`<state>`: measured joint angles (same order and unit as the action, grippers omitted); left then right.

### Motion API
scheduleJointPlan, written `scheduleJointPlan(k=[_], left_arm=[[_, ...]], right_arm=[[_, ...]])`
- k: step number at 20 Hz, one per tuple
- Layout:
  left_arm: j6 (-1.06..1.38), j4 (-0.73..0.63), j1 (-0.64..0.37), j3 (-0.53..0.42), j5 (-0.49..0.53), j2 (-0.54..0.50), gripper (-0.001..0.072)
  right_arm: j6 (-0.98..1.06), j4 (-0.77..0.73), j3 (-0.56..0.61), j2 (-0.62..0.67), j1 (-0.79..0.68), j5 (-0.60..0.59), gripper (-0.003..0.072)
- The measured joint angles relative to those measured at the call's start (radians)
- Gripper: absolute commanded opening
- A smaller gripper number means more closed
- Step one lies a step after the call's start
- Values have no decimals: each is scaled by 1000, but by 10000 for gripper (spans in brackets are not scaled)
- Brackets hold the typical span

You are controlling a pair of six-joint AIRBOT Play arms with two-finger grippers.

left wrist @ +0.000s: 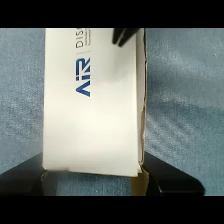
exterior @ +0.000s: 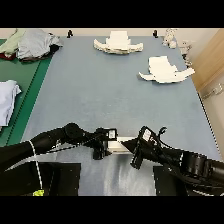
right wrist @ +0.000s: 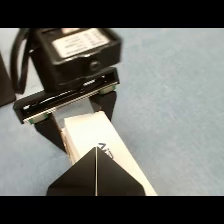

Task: Fold the box.

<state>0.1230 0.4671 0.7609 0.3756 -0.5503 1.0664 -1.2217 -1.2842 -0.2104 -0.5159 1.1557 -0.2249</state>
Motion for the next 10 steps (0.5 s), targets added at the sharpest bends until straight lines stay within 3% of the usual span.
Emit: scheduleJointPlan(k=[10], left_arm=[[0,0,0,0,0,0,523]], right_arm=[[69,2,51,-1,-68,94,5]])
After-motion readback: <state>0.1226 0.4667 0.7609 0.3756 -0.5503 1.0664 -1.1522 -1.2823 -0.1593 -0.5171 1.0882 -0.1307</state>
